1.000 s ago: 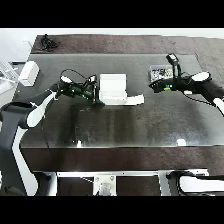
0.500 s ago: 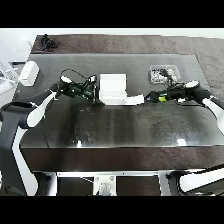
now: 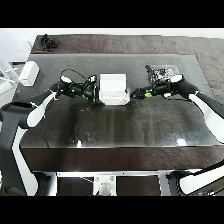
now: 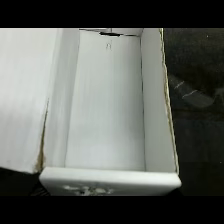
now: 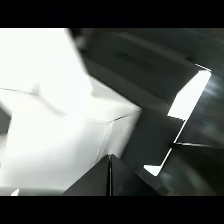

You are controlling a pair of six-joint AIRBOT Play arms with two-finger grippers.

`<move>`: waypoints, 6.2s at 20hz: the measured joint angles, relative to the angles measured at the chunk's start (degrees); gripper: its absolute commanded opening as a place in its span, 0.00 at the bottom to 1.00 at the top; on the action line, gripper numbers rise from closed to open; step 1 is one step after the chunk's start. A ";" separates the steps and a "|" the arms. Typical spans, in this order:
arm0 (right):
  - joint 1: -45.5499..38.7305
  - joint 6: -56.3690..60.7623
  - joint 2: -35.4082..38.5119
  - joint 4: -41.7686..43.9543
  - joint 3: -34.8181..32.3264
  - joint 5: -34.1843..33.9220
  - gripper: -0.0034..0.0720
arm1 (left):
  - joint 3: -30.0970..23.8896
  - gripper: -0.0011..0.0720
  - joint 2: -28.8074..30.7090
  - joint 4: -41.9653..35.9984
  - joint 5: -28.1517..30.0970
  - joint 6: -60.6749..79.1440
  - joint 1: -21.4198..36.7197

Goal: Fold the box and place the chain.

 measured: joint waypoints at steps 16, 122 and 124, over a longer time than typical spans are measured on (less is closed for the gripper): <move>1.42 1.99 -0.07 -2.14 4.20 2.69 0.47 | 0.02 0.52 0.00 0.00 -0.02 -0.02 0.00; 24.37 71.91 -9.57 -58.12 30.56 11.85 0.53 | 0.02 0.52 0.02 -0.04 -0.02 -1.64 0.00; 24.39 71.89 -9.53 -58.12 30.14 11.87 0.53 | 0.02 0.52 0.02 -0.04 -0.02 -1.64 0.00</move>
